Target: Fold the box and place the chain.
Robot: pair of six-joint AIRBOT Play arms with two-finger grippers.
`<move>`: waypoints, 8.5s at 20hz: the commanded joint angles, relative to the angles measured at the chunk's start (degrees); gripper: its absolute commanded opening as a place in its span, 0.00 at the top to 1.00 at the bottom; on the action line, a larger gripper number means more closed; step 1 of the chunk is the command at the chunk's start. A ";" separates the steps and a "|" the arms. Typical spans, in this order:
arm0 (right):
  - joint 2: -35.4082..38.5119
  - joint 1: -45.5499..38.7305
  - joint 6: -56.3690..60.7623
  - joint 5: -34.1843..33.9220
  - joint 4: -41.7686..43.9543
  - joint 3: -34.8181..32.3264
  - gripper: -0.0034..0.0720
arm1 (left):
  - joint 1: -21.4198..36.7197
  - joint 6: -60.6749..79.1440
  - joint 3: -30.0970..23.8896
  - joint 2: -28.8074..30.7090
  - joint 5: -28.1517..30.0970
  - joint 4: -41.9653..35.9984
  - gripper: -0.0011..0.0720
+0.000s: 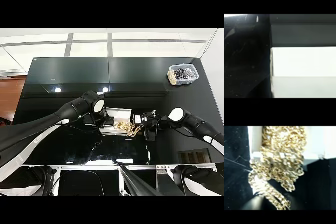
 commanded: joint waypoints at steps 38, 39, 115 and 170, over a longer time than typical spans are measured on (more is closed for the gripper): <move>19.71 -1.95 44.61 12.00 42.97 27.21 0.93 | 0.00 0.00 0.02 0.00 -1.51 -0.02 0.95; 19.63 -1.95 44.83 12.15 41.94 27.17 0.93 | 0.00 0.00 0.02 0.00 -1.51 -0.02 0.95; 24.11 1.03 39.01 -2.99 40.13 1.09 0.93 | 0.00 0.00 0.02 0.00 -1.40 -1.29 0.95; 15.74 5.38 36.65 -1.79 28.11 4.98 0.58 | 0.00 0.00 0.02 0.00 -1.36 -1.29 0.95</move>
